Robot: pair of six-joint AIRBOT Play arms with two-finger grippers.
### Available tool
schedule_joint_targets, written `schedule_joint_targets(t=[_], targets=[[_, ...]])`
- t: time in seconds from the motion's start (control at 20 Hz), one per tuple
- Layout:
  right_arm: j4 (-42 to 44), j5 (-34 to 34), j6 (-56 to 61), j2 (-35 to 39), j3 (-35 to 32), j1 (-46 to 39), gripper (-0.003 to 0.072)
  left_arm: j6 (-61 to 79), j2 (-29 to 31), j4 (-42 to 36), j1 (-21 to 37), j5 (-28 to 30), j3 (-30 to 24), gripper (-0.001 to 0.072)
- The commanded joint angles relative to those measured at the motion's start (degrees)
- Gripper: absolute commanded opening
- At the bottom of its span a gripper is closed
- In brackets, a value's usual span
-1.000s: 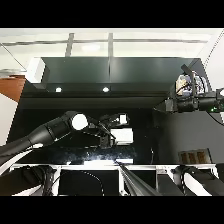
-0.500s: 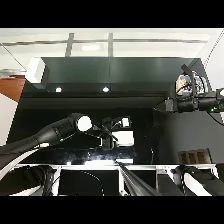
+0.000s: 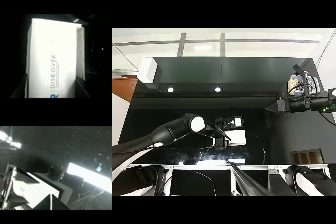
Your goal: Fold the box and place the chain.
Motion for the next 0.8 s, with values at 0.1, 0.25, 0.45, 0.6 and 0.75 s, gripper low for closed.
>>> schedule_joint_targets(t=[0.1, 0.25, 0.45, 0.6, 0.75], targets=[[0.0, 0.0, 0.0, 0.0, 0.0, 0.0, 0.0037, -0.1, 0.1, 0.2, 0.1, -1.3, 0.1, 0.0573], [0.0, 0.0, 0.0, 0.0, 0.0, 0.0, 0.0037, -0.1, 0.3, 0.7, 0.2, -1.8, 0.3, 0.0570], [0.0, 0.0, 0.0, 0.0, 0.0, 0.0, 0.0037, -1.5, 0.6, 4.9, 0.3, -6.0, 3.2, 0.0555], [0.0, 0.0, 0.0, 0.0, 0.0, 0.0, 0.0037, -11.0, 1.2, 12.1, 2.1, -10.4, 6.0, 0.0555], [0.0, 0.0, 0.0, 0.0, 0.0, 0.0, 0.0037, -14.9, 2.4, 14.0, 7.7, -16.1, 7.3, 0.0468]])
